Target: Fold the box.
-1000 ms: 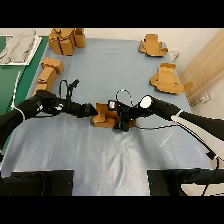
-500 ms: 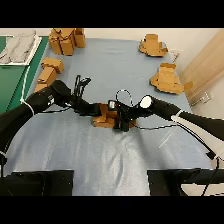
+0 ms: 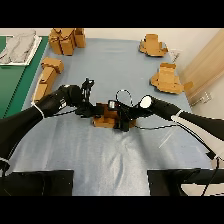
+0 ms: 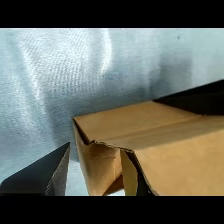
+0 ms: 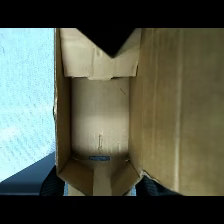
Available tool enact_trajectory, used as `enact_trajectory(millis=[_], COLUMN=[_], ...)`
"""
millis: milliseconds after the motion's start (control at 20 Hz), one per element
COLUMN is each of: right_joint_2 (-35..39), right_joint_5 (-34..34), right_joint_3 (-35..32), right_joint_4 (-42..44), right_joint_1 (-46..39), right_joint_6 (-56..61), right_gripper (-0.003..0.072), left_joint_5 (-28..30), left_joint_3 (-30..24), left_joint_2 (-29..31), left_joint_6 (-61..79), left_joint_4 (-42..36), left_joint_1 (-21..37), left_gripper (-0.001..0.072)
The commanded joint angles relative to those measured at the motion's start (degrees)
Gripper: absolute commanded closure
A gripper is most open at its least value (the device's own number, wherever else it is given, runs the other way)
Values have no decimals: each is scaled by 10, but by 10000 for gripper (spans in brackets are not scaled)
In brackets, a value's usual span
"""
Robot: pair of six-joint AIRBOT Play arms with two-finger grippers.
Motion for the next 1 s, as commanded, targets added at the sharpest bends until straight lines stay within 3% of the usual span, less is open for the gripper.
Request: enact_trajectory(millis=[0, 200, 550, 600, 650, 950], right_joint_2=[0, 0, 0, 0, 0, 0], right_joint_5=[0, 0, 0, 0, 0, 0], right_joint_3=[0, 0, 0, 0, 0, 0], right_joint_4=[0, 0, 0, 0, 0, 0], right_joint_1=[0, 0, 0, 0, 0, 0], right_joint_6=[0, 0, 0, 0, 0, 0], right_gripper=[403, 403, 403, 403, 403, 403], left_joint_5=[20, 13, -61, -67, -72, -94], left_joint_3=[11, 28, 73, 79, 84, 85], left_joint_2=[-3, -23, -61, -65, -69, -82], left_joint_6=[-86, -136, -193, -194, -194, -206], left_joint_4=[74, 125, 202, 205, 204, 202], left_joint_1=[-34, -63, -100, -103, -103, -103], left_gripper=[240, 240, 240, 281, 366, 373])
